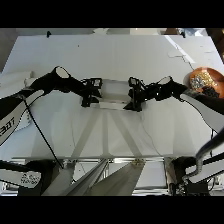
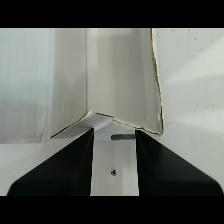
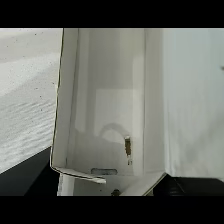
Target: Fold the box and place the chain.
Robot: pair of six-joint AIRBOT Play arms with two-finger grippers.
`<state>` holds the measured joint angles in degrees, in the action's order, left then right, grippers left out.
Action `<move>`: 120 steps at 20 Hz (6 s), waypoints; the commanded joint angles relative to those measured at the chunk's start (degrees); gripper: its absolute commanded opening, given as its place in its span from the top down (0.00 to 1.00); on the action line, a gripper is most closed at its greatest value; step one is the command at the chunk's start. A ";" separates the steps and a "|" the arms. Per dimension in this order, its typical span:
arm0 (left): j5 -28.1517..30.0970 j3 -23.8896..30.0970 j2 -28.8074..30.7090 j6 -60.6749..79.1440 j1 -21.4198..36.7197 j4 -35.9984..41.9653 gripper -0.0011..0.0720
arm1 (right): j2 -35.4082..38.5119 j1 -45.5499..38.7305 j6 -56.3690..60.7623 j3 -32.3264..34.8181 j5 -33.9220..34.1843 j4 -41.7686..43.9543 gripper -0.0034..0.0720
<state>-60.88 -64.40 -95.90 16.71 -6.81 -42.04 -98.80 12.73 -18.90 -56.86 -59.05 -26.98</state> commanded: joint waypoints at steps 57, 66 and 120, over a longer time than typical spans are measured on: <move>6.58 17.49 13.77 -59.60 8.72 -1.46 0.98 | 0.00 0.04 0.02 -0.04 0.04 0.02 0.29; 5.99 17.49 12.37 -59.08 6.19 7.26 0.98 | -0.02 0.04 0.02 -0.04 0.04 0.02 0.29; 18.51 17.44 9.81 -61.35 -0.90 14.93 0.31 | -0.02 0.04 0.02 -0.04 0.04 0.00 0.29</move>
<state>-43.66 -46.92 -86.94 -43.18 -7.57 -25.06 -98.80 12.82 -19.00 -56.84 -59.02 -26.87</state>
